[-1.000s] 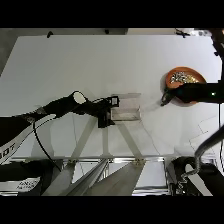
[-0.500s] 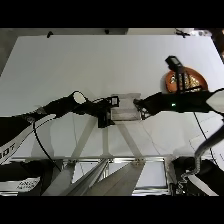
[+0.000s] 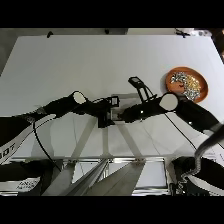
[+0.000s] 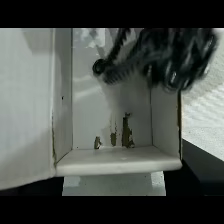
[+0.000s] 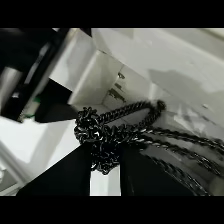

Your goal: Fold the box and place the chain.

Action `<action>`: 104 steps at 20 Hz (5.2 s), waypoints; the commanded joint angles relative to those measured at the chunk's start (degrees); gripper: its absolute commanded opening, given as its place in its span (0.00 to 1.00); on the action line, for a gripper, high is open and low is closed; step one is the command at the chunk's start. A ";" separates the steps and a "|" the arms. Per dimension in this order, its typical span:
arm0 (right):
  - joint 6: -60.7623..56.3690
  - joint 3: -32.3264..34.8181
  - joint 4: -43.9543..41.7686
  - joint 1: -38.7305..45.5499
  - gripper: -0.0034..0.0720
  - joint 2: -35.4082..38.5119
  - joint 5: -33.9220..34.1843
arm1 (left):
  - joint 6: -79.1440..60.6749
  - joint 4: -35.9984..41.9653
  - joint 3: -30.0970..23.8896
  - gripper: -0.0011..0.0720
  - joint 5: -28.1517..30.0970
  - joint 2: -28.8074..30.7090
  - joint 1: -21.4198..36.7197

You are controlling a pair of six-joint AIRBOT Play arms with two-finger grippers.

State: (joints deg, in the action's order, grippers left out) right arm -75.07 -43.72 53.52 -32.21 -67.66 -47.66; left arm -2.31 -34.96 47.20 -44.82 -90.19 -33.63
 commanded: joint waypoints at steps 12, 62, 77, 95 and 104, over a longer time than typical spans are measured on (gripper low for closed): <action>0.63 0.04 1.42 6.25 0.36 6.73 0.04 | -0.02 -0.02 -0.04 0.25 0.00 0.02 -0.02; 96.70 16.83 -12.37 25.00 0.06 -0.33 1.97 | -0.02 -0.02 -0.04 0.25 0.00 0.02 -0.02; 79.21 16.81 -13.40 25.00 0.06 32.35 4.61 | -0.02 -0.02 -0.04 0.25 0.00 0.02 -0.02; 73.79 16.81 -36.04 20.59 0.06 17.86 -4.63 | -0.02 -0.02 -0.04 0.25 0.00 0.02 -0.02; 66.36 16.81 -40.26 12.35 0.38 5.77 12.09 | -0.02 -0.02 -0.04 0.25 0.00 0.02 -0.04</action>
State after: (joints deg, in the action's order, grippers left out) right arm -5.06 -26.89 14.31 -18.85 -60.01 -39.66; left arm -2.31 -34.96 47.20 -44.82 -90.19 -33.63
